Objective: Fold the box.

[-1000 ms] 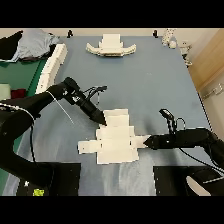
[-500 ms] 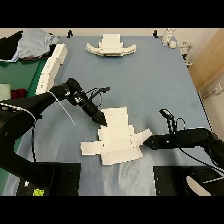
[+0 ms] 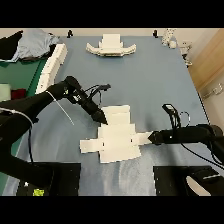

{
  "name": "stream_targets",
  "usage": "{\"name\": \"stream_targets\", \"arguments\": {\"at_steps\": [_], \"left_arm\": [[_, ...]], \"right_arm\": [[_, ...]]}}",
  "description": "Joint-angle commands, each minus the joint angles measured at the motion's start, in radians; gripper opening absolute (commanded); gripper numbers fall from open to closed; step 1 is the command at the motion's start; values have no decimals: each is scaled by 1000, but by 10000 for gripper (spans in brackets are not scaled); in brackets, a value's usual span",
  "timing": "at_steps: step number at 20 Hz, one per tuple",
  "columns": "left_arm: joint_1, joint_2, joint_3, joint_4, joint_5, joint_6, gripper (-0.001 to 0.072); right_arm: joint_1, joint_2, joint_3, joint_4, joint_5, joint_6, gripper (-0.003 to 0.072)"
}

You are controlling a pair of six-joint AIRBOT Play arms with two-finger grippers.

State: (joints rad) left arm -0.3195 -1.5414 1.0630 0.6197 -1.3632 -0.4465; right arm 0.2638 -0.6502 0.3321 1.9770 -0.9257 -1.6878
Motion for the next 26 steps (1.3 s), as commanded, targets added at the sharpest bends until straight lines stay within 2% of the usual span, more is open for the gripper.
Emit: {"name": "stream_targets", "arguments": {"at_steps": [1, 3, 5, 10, 11, 12, 16, 20, 22, 26], "left_arm": [[-29, 116, -12, -15, 128, 120, 4], [-71, 217, -53, -15, 238, 182, 4], [-128, 332, -134, -22, 388, 211, 4], [-335, 628, -421, -28, 846, 351, 4], [-387, 673, -478, -21, 925, 381, 5], [-430, 695, -519, -3, 964, 379, 5], [-536, 665, -605, 5, 997, 367, 6], [-516, 611, -599, 14, 977, 344, 6], [-469, 606, -565, 36, 908, 344, 6], [-326, 591, -455, 83, 708, 345, 6]], "right_arm": [[0, 1, 89, -327, 0, 270, 305], [-1, 1, 135, -395, 3, 336, 305], [-1, 1, 175, -446, 19, 420, 305], [0, 1, 194, -488, 84, 527, 306], [0, 1, 194, -489, 84, 539, 305], [0, 1, 194, -489, 85, 539, 305], [0, 1, 194, -488, 87, 556, 305], [0, 1, 194, -485, 86, 573, 305], [0, 1, 194, -480, 86, 573, 305], [0, 1, 194, -478, 87, 573, 305]]}}
